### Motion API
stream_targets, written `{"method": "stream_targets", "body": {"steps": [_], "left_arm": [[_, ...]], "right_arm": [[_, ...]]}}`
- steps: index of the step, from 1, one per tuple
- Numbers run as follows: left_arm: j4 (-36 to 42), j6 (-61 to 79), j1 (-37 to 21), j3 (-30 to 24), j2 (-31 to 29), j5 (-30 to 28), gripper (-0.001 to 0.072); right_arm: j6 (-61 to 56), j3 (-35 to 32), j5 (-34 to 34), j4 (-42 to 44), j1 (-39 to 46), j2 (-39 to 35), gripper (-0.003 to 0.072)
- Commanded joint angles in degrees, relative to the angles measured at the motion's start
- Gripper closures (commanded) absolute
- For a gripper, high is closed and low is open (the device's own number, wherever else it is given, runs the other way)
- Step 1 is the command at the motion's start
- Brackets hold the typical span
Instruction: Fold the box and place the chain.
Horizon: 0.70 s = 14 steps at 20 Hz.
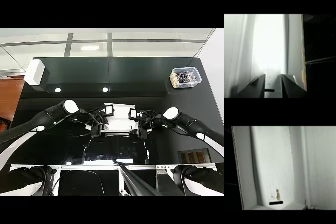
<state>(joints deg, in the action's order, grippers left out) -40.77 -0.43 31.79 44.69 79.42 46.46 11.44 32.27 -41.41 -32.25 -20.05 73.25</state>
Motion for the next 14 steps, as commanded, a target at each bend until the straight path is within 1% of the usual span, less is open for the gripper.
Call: {"method": "stream_targets", "body": {"steps": [1,2,3,4,5,6,7,8,9,10,11,12,13,14], "left_arm": [[0.5,0.0,0.5,0.0,0.3,-1.2,0.0479],[0.5,0.0,0.5,0.0,0.3,-0.9,0.0491],[0.6,-0.1,0.5,0.0,0.3,-0.7,0.0486],[0.5,-0.2,0.5,0.0,0.3,-0.7,0.0395],[0.5,-0.2,0.5,0.0,0.3,-0.7,0.0251],[0.3,-0.2,0.5,0.1,0.3,-0.8,0.0277],[0.0,-0.2,0.5,0.1,0.3,-0.8,0.0378],[-0.4,-0.1,0.5,0.1,0.3,-1.0,0.0348],[-0.6,-0.1,0.5,0.1,0.3,-1.0,0.028],[-0.8,-0.2,0.5,0.2,0.3,-0.7,0.0306],[-1.0,-0.2,0.5,0.2,0.3,-0.4,0.0454],[-1.9,-0.2,0.4,0.6,0.3,1.0,0.0574],[-4.0,-1.0,0.3,1.4,0.2,3.5,0.0664],[-6.6,-4.6,-0.3,2.5,0.2,6.6,0.0685]], "right_arm": [[0.0,0.0,0.1,0.1,-0.1,0.0,0.028],[0.0,0.0,0.1,0.1,-0.1,0.0,0.028],[0.0,0.0,0.1,0.1,-0.1,0.0,0.028],[0.0,0.0,0.1,0.1,-0.1,0.0,0.028],[0.0,0.0,0.1,0.1,-0.1,0.0,0.028],[0.0,0.0,0.1,0.1,-0.1,0.0,0.028],[0.0,0.0,0.1,0.1,-0.1,0.0,0.028],[0.0,0.0,0.1,0.1,-0.1,0.0,0.028],[0.0,0.0,0.1,0.1,-0.1,0.0,0.028],[0.0,0.0,0.1,0.1,-0.1,0.0,0.028],[0.0,0.0,0.1,0.1,-0.1,0.0,0.028],[0.0,0.0,0.1,0.1,-0.1,0.0,0.028],[0.0,0.0,0.1,0.1,-0.1,0.0,0.0279],[0.0,0.0,0.1,0.1,-0.1,0.0,0.028]]}}
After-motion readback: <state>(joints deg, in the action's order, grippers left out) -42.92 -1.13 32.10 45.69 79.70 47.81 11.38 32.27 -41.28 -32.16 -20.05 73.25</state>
